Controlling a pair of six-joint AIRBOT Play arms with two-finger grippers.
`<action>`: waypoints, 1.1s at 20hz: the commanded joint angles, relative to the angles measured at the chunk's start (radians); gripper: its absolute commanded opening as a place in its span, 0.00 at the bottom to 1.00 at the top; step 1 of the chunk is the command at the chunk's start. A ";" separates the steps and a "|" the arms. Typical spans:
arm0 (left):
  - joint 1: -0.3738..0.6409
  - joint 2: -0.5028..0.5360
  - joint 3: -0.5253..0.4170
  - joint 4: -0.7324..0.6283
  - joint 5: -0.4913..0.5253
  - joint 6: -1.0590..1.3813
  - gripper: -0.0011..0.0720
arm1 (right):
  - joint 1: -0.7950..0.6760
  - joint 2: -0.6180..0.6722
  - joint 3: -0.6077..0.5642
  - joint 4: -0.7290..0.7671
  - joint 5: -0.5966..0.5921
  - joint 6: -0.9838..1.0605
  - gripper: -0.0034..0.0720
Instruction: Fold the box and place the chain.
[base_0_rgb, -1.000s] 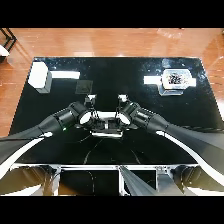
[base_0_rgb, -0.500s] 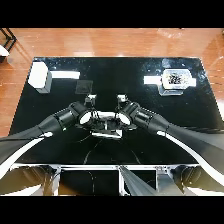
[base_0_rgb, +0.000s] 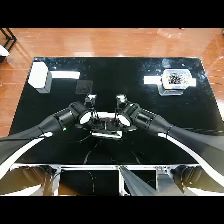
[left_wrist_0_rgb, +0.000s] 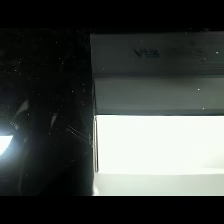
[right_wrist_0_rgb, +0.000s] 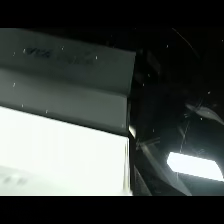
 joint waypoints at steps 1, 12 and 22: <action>-0.001 0.000 0.000 -0.001 -0.001 -0.001 0.05 | 0.005 -0.027 0.000 -0.037 -0.017 0.056 0.63; -0.001 0.000 0.000 0.000 0.000 -0.001 0.05 | 0.005 -0.038 0.000 -0.042 -0.005 0.080 0.40; -0.001 0.000 0.000 0.000 0.000 -0.001 0.05 | 0.005 -0.015 0.000 -0.029 0.022 0.073 0.39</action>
